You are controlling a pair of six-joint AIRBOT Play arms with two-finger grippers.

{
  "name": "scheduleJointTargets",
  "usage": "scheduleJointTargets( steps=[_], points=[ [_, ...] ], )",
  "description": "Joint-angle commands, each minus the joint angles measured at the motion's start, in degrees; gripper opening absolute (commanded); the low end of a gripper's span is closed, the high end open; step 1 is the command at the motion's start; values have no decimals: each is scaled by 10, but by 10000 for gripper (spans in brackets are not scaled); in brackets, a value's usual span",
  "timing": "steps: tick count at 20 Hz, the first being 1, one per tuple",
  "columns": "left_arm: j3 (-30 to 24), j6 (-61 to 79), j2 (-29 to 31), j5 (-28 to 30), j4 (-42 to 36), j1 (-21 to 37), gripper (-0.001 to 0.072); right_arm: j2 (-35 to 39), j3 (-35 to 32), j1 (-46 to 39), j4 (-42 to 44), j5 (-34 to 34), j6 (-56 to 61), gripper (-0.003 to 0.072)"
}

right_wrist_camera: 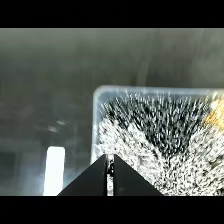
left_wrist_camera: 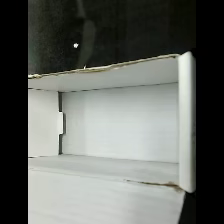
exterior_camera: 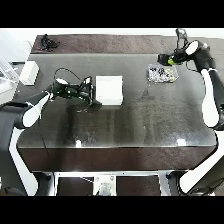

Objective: Fold the box and place the chain.

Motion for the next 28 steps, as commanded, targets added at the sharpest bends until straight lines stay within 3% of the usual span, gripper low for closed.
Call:
scheduleJointTargets(
  steps=[1, 7, 13, 21, 28],
  points=[
    [0, 0, 0, 0, 0, 0, 308, 42, 2, 6, -16, 23, 2, 9],
    [0, 0, 0, 0, 0, 0, 309, 188, 2, 67, -38, 54, -7, 9],
    [0, 0, 0, 0, 0, 0, 308, 334, 2, 191, -38, 64, -52, 9],
    [0, 0, 0, 0, 0, 0, 309, 347, -17, 334, -38, 72, -75, 10],
    [0, 0, 0, 0, 0, 0, 309, 347, -151, 353, 26, 23, -64, 9]
  ],
)
